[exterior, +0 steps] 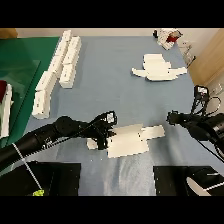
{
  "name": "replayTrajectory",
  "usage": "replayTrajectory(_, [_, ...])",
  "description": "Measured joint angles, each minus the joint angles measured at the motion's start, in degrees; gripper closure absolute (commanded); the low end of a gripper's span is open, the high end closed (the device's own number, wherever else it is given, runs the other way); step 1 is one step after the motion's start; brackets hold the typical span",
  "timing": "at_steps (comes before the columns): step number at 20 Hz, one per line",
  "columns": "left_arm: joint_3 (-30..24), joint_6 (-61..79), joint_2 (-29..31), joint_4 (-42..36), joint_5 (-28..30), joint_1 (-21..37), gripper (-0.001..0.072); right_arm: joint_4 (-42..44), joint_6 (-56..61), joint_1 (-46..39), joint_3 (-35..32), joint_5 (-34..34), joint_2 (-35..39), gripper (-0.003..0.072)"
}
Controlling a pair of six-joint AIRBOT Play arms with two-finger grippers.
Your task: Fold the box.
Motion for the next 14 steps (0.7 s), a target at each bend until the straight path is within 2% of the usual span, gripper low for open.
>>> replayTrajectory(4, [3.96,-1.92,-0.66,5.29,-6.54,4.39,0.0701,0.0,0.09,0.0,0.0,0.0,0.0,0.0134])
replayTrajectory(9, [10.84,-2.6,-5.99,8.81,-14.82,8.96,0.0699,0.26,0.52,0.02,0.0,-0.02,0.0,0.0135])
replayTrajectory(14, [13.31,-2.6,-11.04,9.09,-17.75,9.79,0.0699,0.87,0.63,0.0,0.0,-0.02,0.0,0.0135])
